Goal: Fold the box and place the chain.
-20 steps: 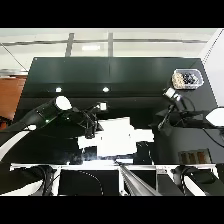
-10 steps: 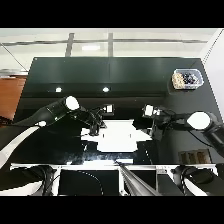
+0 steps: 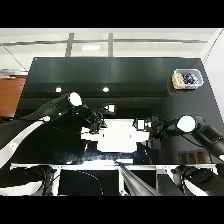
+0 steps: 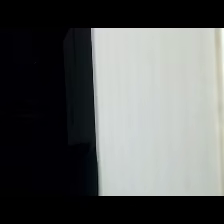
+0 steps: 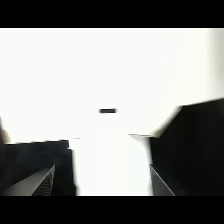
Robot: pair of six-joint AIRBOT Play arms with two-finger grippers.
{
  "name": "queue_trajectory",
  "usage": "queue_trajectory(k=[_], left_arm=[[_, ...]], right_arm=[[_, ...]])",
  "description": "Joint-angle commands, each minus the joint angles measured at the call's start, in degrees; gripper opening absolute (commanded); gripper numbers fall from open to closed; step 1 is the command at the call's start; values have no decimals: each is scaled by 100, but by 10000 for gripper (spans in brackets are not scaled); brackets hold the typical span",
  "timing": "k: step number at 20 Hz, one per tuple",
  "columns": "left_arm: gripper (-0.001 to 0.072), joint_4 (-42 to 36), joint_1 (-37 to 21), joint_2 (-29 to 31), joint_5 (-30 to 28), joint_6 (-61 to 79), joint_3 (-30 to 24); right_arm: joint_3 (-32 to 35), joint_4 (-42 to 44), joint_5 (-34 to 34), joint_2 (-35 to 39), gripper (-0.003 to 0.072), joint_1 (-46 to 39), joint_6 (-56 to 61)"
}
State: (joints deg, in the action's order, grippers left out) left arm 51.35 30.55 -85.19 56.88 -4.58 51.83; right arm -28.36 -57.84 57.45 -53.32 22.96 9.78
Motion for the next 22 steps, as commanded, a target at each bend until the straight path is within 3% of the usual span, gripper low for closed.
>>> queue_trajectory(k=[1, 8, 14, 22], left_arm=[[30, 50, 0, -15, 173, -9, 24], [30, 46, 0, -13, 345, -11, 160], [29, 37, -2, -15, 343, -37, 164], [29, -68, -31, -13, 356, -214, 166]], right_arm=[[216, 232, 155, -17, 706, 162, -22], [437, 269, -140, -17, 707, 876, -13], [437, 413, -914, -17, 707, 1303, -17], [435, 529, -927, -17, 707, 1327, 4]])
